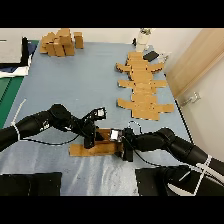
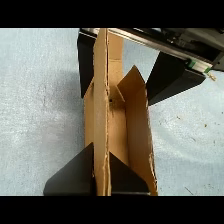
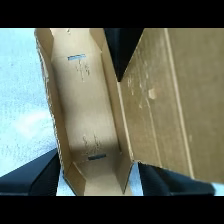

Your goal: Fold the box.

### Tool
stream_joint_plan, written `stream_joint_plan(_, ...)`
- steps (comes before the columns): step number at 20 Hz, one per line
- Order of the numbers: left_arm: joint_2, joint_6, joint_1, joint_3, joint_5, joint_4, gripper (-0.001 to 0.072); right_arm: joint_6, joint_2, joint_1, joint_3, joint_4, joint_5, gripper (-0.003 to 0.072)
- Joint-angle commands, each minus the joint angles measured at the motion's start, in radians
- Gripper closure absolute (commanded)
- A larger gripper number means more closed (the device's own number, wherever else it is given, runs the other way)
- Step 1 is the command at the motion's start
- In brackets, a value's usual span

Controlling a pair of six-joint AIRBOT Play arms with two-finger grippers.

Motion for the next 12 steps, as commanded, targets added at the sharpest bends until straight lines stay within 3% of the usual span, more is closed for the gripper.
stream_joint_plan(1,-0.001,0.000,0.000,-0.001,0.000,0.000,0.0696,-0.008,-0.006,0.000,0.000,0.005,-0.003,-0.0020)
stream_joint_plan(12,-0.001,0.000,0.000,-0.001,0.000,0.000,0.0696,-0.056,-0.079,-0.036,0.001,0.021,0.014,-0.0017)
